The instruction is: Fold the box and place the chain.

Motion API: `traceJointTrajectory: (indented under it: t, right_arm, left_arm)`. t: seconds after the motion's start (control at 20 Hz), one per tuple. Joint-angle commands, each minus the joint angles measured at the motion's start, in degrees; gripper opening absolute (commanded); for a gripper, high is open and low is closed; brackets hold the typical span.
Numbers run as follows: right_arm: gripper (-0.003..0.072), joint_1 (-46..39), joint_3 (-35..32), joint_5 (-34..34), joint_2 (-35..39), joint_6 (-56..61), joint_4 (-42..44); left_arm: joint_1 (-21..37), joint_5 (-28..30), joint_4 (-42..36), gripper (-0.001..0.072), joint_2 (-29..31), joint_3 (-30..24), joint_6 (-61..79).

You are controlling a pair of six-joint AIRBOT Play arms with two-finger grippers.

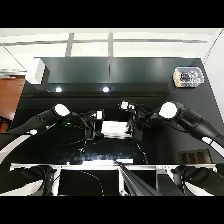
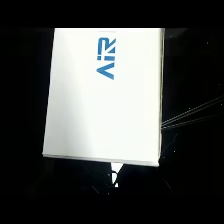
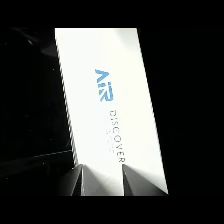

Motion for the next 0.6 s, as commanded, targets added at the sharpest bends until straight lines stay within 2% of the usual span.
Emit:
traceJointTrajectory:
  t: [0.0, 0.05, 0.1, 0.15, 0.25, 0.4, 0.55]
  right_arm:
    - [0.0294, -1.2, 1.0, 3.3, 2.4, 7.3, 1.3]
    - [0.0252, -2.6, 1.3, 5.0, 3.7, 12.3, 1.3]
    - [0.0085, -4.5, 1.3, 7.6, 4.8, 17.9, 1.4]
    - [0.0058, -6.1, 1.2, 10.1, 5.1, 22.8, 1.8]
    - [0.0057, -7.3, -1.4, 10.1, 5.0, 27.2, 8.3]
    - [0.0056, -7.1, -6.4, 2.8, 2.5, 27.1, 23.9]
    - [0.0057, -7.1, -6.9, -1.3, -1.7, 26.9, 28.5]
  left_arm:
    - [0.0, 0.0, 0.0, 0.0481, 0.0, 0.0, 0.0]
    - [0.0, 0.0, 0.0, 0.0481, 0.0, 0.0, 0.0]
    - [0.0, 0.0, 0.0, 0.0481, 0.0, 0.0, 0.0]
    - [0.0, 0.0, 0.0, 0.0481, 0.0, 0.0, 0.0]
    - [0.0, 0.0, 0.0, 0.0481, 0.0, 0.0, 0.0]
    - [0.0, 0.0, 0.0, 0.0481, 0.0, 0.0, 0.0]
    - [0.0, 0.0, 0.0, 0.0481, 0.0, 0.0, 0.0]
